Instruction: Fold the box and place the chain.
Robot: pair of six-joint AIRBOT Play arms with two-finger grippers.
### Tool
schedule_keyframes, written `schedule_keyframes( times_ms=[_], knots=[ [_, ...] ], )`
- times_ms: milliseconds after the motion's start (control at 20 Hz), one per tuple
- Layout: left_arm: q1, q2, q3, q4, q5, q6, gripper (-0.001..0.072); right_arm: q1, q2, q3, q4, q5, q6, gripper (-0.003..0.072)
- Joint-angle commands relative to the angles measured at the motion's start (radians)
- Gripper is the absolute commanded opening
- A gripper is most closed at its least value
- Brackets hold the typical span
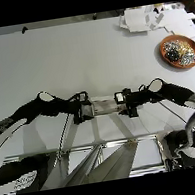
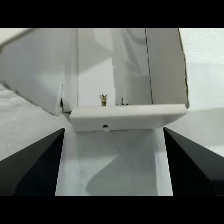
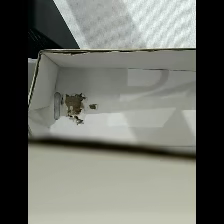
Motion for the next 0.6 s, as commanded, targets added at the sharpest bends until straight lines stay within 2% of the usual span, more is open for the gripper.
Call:
schedule_keyframes(
  times_ms=[0,250,550],
  knots=[
    [-0.031,0.001,-0.01,-0.032,0.041,0.0,0.0713,0.0,0.0,0.0,0.0,0.0,0.0,0.0297],
    [-0.073,0.0,-0.01,-0.062,0.05,0.044,0.0712,0.0,0.0,0.0,0.0,0.0,0.0,0.0297],
    [-0.078,-0.007,-0.01,-0.079,0.069,0.076,0.0689,0.0,0.0,0.0,0.0,0.0,0.0,0.0297]
  ],
)
